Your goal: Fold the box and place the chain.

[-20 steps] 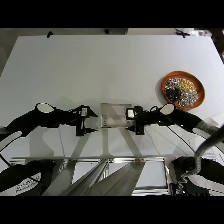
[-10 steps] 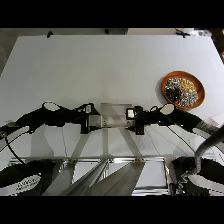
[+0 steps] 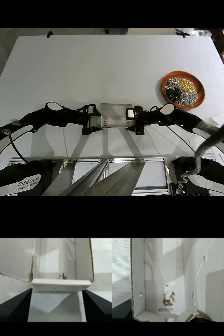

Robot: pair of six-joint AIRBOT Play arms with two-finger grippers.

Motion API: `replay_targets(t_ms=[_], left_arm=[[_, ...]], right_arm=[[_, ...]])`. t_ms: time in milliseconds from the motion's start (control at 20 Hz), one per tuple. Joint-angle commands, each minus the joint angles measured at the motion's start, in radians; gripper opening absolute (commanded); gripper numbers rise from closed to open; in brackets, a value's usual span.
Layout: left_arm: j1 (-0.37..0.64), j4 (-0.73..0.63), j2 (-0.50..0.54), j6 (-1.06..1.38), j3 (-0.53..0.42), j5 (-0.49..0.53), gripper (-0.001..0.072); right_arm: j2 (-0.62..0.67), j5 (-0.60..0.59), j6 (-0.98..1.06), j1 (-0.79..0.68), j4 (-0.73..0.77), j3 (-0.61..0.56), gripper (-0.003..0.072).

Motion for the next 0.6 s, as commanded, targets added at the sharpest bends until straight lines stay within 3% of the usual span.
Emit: replay_targets(t_ms=[0, 550], left_arm=[[-0.002, -0.037, -0.005, 0.022, 0.002, 0.004, 0.0708], [-0.064, -0.003, -0.006, 0.025, 0.006, 0.021, 0.0706]], right_arm=[[0.000, 0.000, 0.000, 0.000, 0.000, 0.000, 0.0396], [0.000, 0.000, 0.000, 0.000, 0.000, 0.000, 0.0396]])
